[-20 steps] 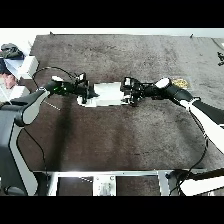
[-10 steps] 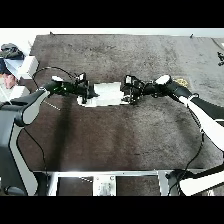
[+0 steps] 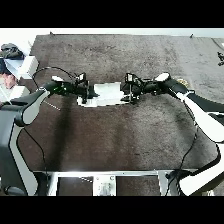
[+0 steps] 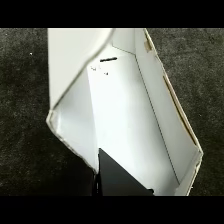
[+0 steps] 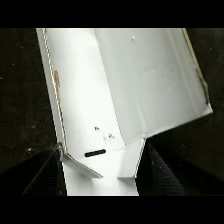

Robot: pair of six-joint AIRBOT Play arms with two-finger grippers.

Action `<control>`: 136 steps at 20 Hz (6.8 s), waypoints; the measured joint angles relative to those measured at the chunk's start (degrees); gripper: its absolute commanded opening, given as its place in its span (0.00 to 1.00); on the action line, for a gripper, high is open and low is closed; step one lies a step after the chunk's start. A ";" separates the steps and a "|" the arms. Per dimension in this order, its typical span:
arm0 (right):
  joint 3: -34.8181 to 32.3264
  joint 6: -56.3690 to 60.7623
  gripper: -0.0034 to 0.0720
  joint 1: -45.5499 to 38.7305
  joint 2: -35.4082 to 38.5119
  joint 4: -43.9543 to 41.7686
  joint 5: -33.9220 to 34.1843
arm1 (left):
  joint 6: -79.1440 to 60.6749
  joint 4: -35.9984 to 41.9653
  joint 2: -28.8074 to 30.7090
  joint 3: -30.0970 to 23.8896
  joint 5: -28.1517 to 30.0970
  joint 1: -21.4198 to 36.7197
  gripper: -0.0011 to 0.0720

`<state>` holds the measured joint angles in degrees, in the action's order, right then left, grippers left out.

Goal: Fold the box and place the chain.

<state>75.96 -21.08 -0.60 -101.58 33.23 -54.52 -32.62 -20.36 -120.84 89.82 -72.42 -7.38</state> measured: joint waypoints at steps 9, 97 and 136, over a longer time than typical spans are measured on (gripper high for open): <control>7.37 1.18 0.84 -0.20 -7.02 -0.24 -9.88 | -0.02 -0.02 0.00 0.00 -0.04 0.00 0.03; 12.33 1.25 0.48 1.51 -13.46 1.70 -11.50 | 18.12 0.13 25.24 -12.24 2.82 2.97 0.02; 12.33 1.20 0.48 1.44 -13.46 1.70 -11.45 | 34.38 -6.01 12.68 -3.15 24.65 -6.16 0.03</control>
<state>88.29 -19.88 0.84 -115.04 34.94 -65.98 1.76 -26.37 -108.16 86.67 -47.77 -13.54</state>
